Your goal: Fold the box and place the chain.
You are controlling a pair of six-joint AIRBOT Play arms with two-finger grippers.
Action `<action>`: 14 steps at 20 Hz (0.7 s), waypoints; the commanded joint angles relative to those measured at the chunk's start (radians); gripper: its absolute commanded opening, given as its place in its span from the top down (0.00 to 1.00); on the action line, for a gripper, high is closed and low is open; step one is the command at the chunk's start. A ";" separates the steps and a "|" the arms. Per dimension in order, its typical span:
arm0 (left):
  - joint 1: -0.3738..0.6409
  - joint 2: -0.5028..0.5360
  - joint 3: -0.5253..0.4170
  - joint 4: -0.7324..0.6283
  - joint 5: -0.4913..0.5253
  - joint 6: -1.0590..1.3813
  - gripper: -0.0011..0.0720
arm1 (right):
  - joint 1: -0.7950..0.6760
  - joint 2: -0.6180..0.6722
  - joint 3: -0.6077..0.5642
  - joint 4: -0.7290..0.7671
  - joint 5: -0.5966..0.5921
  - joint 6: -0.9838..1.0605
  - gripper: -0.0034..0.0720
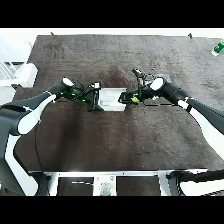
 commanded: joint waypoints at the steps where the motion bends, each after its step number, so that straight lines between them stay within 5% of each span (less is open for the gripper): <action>1: 0.001 0.000 0.000 0.000 0.000 0.000 0.26 | 0.022 -0.028 0.044 -0.074 0.020 0.050 0.20; 10: 0.001 0.000 0.000 0.000 0.000 0.000 0.26 | 0.076 -0.112 0.161 -0.410 0.143 0.335 0.20; 14: 0.001 0.000 0.000 0.000 0.000 0.000 0.26 | 0.099 -0.113 0.214 -0.425 0.158 0.356 0.20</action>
